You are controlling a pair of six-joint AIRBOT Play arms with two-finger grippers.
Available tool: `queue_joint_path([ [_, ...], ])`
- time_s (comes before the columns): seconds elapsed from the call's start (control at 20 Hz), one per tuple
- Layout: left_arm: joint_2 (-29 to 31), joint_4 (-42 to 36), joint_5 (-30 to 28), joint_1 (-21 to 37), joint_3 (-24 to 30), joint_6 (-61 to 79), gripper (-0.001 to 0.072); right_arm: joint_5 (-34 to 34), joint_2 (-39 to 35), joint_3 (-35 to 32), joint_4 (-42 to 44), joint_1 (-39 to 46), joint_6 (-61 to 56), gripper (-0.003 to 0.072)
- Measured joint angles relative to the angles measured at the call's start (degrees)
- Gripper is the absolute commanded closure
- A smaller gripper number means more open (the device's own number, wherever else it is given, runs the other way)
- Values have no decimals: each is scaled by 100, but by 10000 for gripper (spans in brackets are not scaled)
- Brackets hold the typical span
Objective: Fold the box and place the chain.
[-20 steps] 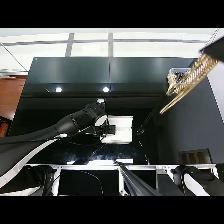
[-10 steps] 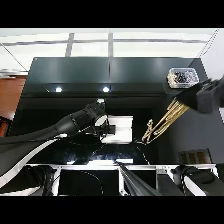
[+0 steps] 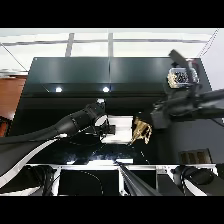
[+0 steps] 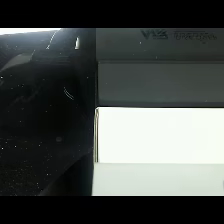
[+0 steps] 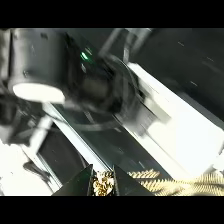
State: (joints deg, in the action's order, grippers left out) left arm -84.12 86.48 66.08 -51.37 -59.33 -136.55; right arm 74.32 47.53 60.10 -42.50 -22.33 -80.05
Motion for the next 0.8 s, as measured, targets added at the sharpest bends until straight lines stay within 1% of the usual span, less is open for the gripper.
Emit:
queue_joint_path([
  [0.15, 0, 0, 0, 0, -2, -2, 680, -619, 337, -216, 205, -304, 103, 678],
  [0.3, 0, 0, -2, 0, -2, -2, 680, -905, 682, -299, 299, -463, 164, 678],
  [0.65, 0, 0, -4, 0, -2, -2, 680, -1029, 1023, -393, -70, -529, 205, 678],
  [0.8, 0, 0, -4, 0, -2, -2, 680, -881, 1051, -264, -2, -426, 260, 678],
])
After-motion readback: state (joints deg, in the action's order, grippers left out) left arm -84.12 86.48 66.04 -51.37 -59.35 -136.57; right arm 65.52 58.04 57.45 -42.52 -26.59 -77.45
